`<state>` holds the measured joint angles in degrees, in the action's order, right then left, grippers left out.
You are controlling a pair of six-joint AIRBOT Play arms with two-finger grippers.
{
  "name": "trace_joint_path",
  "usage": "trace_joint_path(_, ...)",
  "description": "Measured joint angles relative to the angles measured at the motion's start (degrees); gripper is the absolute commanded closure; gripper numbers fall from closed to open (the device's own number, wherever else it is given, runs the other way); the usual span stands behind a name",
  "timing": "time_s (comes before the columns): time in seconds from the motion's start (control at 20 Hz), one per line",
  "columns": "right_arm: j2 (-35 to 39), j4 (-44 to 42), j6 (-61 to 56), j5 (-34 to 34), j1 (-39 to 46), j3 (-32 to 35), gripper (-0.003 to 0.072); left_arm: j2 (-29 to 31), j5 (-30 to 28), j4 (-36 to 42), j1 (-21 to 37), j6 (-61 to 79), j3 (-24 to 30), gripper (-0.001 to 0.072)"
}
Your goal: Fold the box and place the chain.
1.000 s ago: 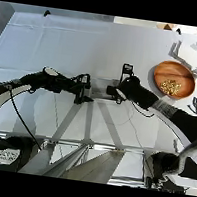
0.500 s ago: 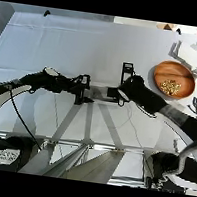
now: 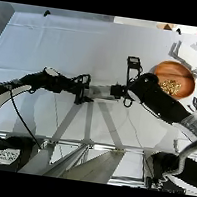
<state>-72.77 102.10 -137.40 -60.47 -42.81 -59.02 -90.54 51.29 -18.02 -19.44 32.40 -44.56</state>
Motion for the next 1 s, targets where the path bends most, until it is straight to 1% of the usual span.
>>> trace_joint_path(0.2,0.52,-4.20,4.35,7.67,-0.04,0.00,0.0204,0.00,0.20,0.07,-0.02,0.28,0.02,0.0318)
trace_joint_path(0.35,0.66,-5.27,7.78,10.05,-0.02,0.00,0.0205,-0.02,0.48,0.20,-0.04,0.37,0.04,0.0318)
trace_joint_path(0.55,0.68,-5.57,12.22,10.10,-0.02,0.00,0.0204,-0.02,0.63,0.28,-0.04,0.37,0.04,0.0318)
trace_joint_path(0.75,0.66,-5.07,14.10,8.44,-0.04,0.17,0.0204,-0.02,0.70,0.33,-0.04,0.39,0.04,0.0318)
trace_joint_path(1.0,0.59,-4.87,14.64,8.87,-0.07,3.61,0.0204,-0.02,1.05,0.59,-0.11,0.44,0.04,0.0318)
